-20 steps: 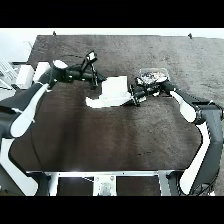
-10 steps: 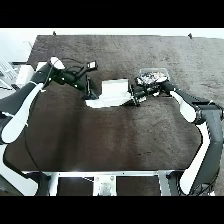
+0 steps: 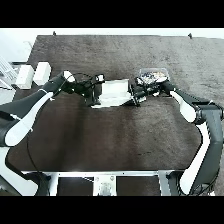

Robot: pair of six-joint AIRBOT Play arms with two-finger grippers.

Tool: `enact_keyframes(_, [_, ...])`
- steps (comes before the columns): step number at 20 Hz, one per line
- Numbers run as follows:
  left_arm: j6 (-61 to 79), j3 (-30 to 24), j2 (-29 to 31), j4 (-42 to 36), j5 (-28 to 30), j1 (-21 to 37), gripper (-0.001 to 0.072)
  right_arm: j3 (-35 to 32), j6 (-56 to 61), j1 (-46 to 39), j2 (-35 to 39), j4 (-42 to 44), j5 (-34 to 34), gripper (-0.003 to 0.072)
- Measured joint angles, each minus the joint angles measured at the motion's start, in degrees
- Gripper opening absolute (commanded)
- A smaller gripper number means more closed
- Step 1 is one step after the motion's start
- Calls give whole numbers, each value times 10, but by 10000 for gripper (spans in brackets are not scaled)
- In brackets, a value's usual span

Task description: Fold the box and place the chain.

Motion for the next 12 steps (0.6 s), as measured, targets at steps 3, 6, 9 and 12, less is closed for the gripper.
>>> enact_keyframes(3, [2,-3,-10,3,13,-2,454,0,0,0,0,0,0,583])
enact_keyframes(6, [4,-4,-20,2,19,-3,355,0,0,0,0,0,0,583])
enact_keyframes(9, [4,-5,-24,2,24,-4,343,0,0,0,0,0,0,583])
enact_keyframes(12, [10,-5,-25,-3,27,-4,342,0,0,0,0,0,0,583])
